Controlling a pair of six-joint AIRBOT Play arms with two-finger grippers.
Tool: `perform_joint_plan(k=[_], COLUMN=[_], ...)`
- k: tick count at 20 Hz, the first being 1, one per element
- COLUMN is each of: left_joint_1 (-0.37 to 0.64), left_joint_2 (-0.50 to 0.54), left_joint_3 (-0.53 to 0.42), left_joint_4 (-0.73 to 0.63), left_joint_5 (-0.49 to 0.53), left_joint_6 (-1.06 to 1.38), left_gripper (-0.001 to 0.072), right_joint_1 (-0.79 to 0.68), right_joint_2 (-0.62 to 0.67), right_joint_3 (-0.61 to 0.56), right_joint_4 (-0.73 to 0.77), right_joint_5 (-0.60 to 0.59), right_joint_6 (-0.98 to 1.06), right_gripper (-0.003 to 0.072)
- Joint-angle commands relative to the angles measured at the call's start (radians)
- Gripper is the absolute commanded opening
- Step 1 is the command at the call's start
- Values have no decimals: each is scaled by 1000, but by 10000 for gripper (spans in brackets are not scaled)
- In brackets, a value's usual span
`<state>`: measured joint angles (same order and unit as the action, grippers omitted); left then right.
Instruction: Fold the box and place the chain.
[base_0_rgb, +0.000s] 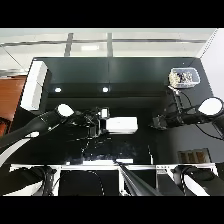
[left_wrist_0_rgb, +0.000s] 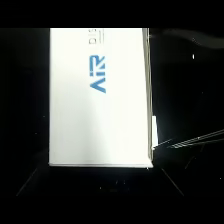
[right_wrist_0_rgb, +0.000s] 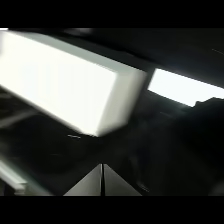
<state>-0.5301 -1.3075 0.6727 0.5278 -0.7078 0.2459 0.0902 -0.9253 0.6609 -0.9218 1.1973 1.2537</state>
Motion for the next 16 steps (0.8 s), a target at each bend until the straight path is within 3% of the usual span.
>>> perform_joint_plan(k=[1,5,8,12,14,16], left_joint_1=[1,1,-1,-6,-33,-84], left_joint_2=[91,238,262,142,27,-79], left_joint_3=[15,61,133,225,288,368], left_joint_4=[74,100,77,-55,-39,61], left_joint_5=[-6,-7,-6,-19,-68,-111], left_joint_6=[-113,-280,-339,-398,-435,-492], left_gripper=[713,711,710,709,710,709], right_joint_1=[-44,-55,-55,-55,-55,-55], right_joint_2=[2,2,2,2,2,2], right_joint_3=[-7,-7,-7,-7,-7,-7], right_joint_4=[-185,-240,-239,-238,-238,-239], right_joint_5=[19,7,-20,-58,-65,-65], right_joint_6=[78,78,78,78,78,78], right_gripper=[11,11,11,11,11,11])
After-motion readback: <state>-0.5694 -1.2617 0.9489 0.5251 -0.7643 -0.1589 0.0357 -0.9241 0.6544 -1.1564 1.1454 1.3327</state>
